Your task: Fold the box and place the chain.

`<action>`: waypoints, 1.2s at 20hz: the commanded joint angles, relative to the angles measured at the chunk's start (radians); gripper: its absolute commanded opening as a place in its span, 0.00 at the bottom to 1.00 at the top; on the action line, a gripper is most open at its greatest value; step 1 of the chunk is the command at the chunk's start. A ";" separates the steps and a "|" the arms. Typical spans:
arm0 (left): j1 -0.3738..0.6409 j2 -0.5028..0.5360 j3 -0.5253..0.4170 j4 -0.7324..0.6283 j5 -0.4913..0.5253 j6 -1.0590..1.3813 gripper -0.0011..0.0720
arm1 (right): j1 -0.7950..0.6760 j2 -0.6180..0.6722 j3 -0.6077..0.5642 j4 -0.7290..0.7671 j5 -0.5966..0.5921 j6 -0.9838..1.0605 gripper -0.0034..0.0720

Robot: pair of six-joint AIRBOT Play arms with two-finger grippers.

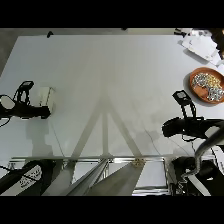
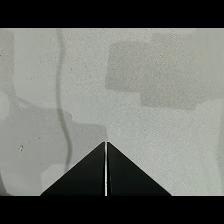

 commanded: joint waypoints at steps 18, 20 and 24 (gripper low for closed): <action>-0.325 0.387 0.000 -0.223 -0.344 -0.052 0.70 | -0.001 0.001 0.000 0.004 0.000 0.001 0.06; -0.363 0.381 0.000 -0.296 -0.367 -0.053 0.51 | -0.001 0.001 0.000 0.004 0.000 0.001 0.06; -0.380 0.382 0.000 -0.476 -0.368 -0.052 0.51 | -0.001 0.001 0.000 0.017 0.000 0.002 0.06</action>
